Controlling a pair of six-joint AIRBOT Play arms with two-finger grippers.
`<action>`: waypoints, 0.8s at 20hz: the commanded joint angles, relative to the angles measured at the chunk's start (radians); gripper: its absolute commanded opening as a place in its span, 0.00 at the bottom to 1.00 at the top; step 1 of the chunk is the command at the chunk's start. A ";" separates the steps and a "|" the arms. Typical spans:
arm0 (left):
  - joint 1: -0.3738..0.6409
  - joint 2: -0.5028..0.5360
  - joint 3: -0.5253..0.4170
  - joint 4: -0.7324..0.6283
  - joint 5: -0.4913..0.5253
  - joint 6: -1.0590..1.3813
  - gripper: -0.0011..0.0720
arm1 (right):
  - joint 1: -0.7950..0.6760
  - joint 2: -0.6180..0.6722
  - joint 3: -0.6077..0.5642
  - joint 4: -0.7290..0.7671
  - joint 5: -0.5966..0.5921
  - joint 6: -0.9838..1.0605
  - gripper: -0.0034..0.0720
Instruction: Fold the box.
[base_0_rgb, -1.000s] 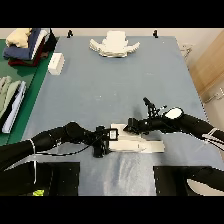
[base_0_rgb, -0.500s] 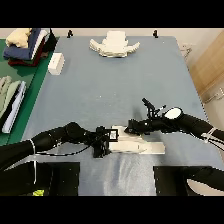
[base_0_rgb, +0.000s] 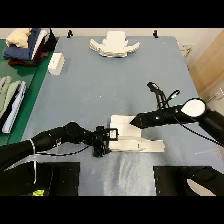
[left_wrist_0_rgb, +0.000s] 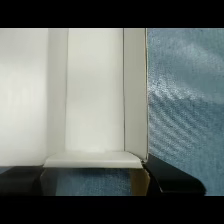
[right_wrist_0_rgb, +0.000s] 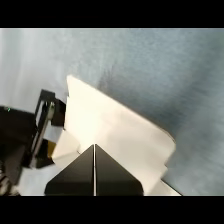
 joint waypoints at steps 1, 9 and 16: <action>0.000 0.000 0.001 0.000 -0.002 0.000 0.54 | 0.002 0.158 0.004 -0.233 0.251 -0.064 0.05; 0.000 0.000 0.001 0.000 -0.002 0.000 0.54 | 0.002 0.307 -0.216 -0.419 0.315 -0.515 0.97; 0.000 0.000 0.001 0.000 -0.002 0.000 0.54 | 0.065 0.216 -0.281 -0.378 0.026 -0.809 0.97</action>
